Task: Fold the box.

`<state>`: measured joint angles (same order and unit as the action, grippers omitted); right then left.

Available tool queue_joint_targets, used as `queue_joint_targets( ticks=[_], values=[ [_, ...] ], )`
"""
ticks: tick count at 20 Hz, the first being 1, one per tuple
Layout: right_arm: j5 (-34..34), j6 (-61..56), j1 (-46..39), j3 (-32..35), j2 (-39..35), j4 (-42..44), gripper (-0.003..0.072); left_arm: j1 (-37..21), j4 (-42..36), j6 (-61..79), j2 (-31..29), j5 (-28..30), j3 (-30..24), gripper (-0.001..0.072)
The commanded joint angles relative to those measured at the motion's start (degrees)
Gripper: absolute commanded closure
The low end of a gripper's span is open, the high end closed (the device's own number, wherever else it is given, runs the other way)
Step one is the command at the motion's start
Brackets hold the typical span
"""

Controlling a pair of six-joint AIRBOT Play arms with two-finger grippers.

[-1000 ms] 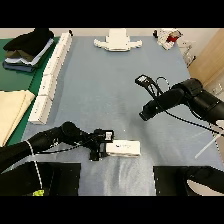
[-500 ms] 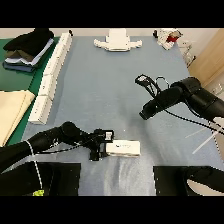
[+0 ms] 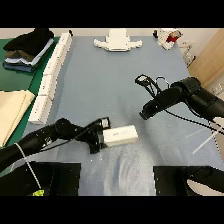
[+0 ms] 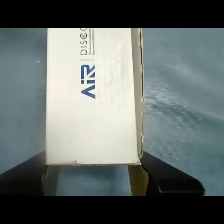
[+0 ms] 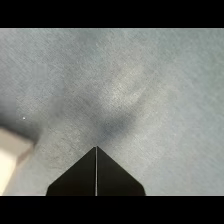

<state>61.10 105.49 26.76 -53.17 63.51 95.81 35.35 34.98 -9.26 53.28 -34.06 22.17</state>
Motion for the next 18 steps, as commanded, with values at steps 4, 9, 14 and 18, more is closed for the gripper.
queue_joint_targets(
  ticks=[4, 9, 14, 18],
  values=[
    [0.0, 0.0, -0.02, -0.07, 0.04, 0.02, 0.0681, -23.1, 28.63, -43.17, 0.59, 13.75, 6.51, 0.0356],
    [0.0, 0.0, -0.02, -0.07, 0.04, 0.0, 0.0681, -38.14, 28.63, -43.12, 16.81, 12.83, 20.52, 0.0356],
    [0.0, 0.0, -0.02, -0.07, 0.04, 0.02, 0.0681, -40.06, 28.2, -44.13, 32.3, 12.92, 34.12, 0.0356],
    [0.0, 0.0, -0.02, -0.07, 0.04, 0.02, 0.0681, -40.09, 28.22, -49.13, 41.35, 12.63, 44.96, 0.0356]
  ],
)
